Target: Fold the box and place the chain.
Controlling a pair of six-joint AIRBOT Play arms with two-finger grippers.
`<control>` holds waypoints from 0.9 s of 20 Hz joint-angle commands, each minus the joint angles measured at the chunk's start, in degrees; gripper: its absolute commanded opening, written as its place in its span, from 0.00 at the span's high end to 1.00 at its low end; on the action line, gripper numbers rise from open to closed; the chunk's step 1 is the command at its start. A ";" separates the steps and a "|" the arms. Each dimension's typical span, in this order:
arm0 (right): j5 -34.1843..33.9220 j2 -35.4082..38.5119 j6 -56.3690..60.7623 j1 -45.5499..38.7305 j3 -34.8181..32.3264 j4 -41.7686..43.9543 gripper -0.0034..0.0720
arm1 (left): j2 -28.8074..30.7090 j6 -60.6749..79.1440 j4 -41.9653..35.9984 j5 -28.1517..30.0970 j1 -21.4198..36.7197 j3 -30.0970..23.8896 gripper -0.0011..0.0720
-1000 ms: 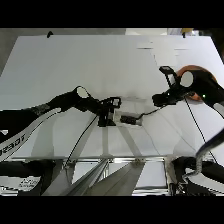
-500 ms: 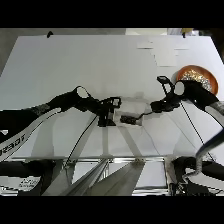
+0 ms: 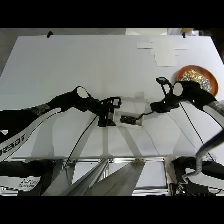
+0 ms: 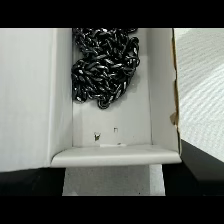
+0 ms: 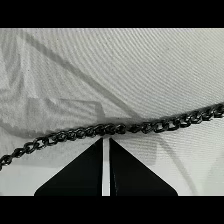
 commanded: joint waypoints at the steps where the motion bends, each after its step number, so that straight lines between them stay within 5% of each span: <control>1: -1.09 0.68 -1.53 1.01 0.02 0.50 0.91 | 0.04 0.02 0.02 0.02 0.02 0.07 0.80; 5: -0.44 4.02 -12.28 2.16 0.02 0.48 0.82 | 0.04 0.02 0.02 0.02 0.02 0.07 0.80; 9: 0.55 6.40 -40.54 2.08 0.02 -1.09 0.81 | 0.04 0.02 0.02 0.02 0.02 0.07 0.80; 13: 1.03 4.70 -67.23 2.10 0.02 -1.20 0.51 | 0.04 0.02 0.02 0.02 0.02 0.07 0.80; 18: -2.56 3.28 -70.97 2.08 0.00 -0.92 0.51 | 0.04 0.02 0.02 0.02 0.02 0.07 0.80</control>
